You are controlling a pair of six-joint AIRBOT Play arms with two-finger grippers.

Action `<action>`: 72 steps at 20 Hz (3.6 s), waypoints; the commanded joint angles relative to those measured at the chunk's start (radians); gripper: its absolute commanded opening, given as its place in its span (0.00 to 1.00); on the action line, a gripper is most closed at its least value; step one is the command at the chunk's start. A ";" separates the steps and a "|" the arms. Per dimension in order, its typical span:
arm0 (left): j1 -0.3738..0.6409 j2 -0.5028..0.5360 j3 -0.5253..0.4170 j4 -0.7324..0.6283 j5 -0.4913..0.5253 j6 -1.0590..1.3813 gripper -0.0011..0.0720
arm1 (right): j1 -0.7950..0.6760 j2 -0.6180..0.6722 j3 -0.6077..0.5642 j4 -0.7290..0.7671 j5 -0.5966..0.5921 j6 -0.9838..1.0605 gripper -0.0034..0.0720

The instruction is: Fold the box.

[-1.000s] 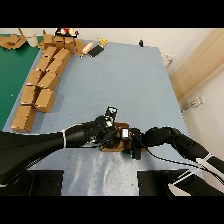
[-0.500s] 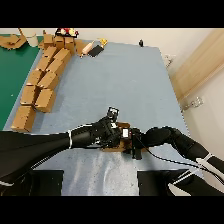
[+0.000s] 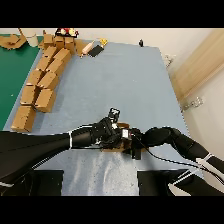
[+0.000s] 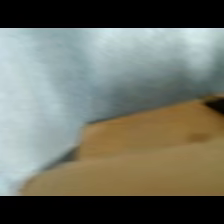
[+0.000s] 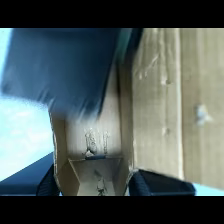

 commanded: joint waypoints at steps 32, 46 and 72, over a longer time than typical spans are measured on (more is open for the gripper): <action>0.015 0.114 0.018 0.024 -0.180 0.074 0.73 | 0.000 0.001 0.001 -0.003 -0.001 0.006 0.71; 0.015 0.188 0.018 0.024 -0.209 0.131 0.72 | 0.000 0.001 0.001 -0.003 -0.001 0.007 0.71; 0.608 0.581 -0.412 -0.740 0.248 1.622 0.03 | 0.000 0.001 0.001 -0.004 -0.001 0.007 0.71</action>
